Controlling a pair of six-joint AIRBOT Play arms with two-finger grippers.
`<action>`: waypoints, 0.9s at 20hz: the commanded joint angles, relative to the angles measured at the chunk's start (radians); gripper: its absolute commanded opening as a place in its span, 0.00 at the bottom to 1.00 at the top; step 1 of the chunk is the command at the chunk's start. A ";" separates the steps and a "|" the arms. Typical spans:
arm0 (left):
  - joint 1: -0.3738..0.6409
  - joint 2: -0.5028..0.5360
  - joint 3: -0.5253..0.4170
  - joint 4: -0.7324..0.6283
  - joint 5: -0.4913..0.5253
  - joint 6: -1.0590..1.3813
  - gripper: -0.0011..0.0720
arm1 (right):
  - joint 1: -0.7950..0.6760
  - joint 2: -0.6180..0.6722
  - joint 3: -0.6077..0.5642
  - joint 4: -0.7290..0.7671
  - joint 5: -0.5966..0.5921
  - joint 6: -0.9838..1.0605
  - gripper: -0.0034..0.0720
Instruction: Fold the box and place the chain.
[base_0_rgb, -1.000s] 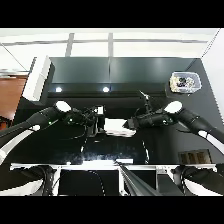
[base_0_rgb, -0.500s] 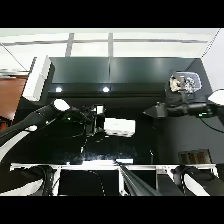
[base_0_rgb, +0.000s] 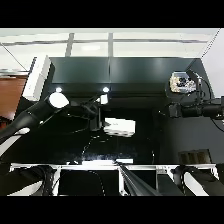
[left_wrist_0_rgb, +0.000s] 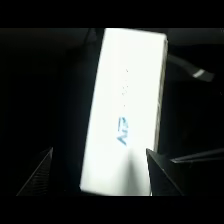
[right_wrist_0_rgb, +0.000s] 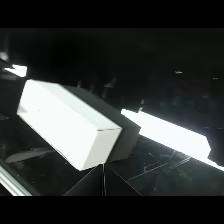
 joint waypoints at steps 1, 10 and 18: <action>-0.076 -0.108 0.114 0.006 -0.002 -0.076 0.99 | -0.005 0.002 0.000 -0.021 -0.011 0.002 0.07; -0.108 -0.248 0.228 0.140 -0.129 -0.155 0.99 | -0.005 0.002 0.000 -0.021 0.015 -0.010 0.07; -0.119 -0.254 0.228 0.140 -0.136 -0.156 0.99 | -0.005 0.002 0.000 -0.022 0.015 -0.010 0.07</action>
